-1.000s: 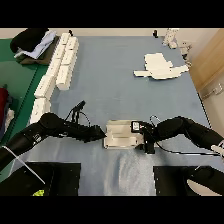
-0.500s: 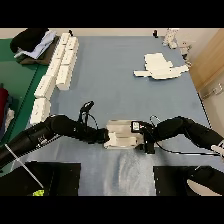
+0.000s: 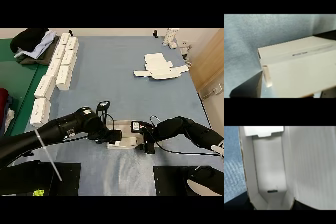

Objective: Fold the box.

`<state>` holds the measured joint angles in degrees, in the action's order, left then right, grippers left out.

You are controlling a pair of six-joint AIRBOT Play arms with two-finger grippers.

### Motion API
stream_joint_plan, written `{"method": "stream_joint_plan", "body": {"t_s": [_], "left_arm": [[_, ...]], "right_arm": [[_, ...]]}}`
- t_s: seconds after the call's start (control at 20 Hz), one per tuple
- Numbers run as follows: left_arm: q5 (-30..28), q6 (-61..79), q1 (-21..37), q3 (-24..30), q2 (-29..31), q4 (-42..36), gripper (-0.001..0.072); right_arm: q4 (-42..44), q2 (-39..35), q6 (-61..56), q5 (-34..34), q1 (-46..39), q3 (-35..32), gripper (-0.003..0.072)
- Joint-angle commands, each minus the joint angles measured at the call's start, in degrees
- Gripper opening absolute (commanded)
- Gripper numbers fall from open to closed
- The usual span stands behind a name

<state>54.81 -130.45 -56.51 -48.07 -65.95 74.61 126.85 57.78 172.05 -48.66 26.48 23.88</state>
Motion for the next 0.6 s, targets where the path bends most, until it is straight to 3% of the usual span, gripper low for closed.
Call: {"method": "stream_joint_plan", "body": {"t_s": [0.0, 0.55], "left_arm": [[7.9, -7.1, -3.0, -5.9, -4.8, 7.9, 0.0324], [10.1, -12.0, -5.3, -10.3, -12.7, 12.7, 0.0298]], "right_arm": [[0.0, 0.0, 0.0, 0.0, 0.0, 0.0, 0.0523], [0.0, 0.0, 0.0, 0.0, 0.0, 0.0, 0.0523]]}}
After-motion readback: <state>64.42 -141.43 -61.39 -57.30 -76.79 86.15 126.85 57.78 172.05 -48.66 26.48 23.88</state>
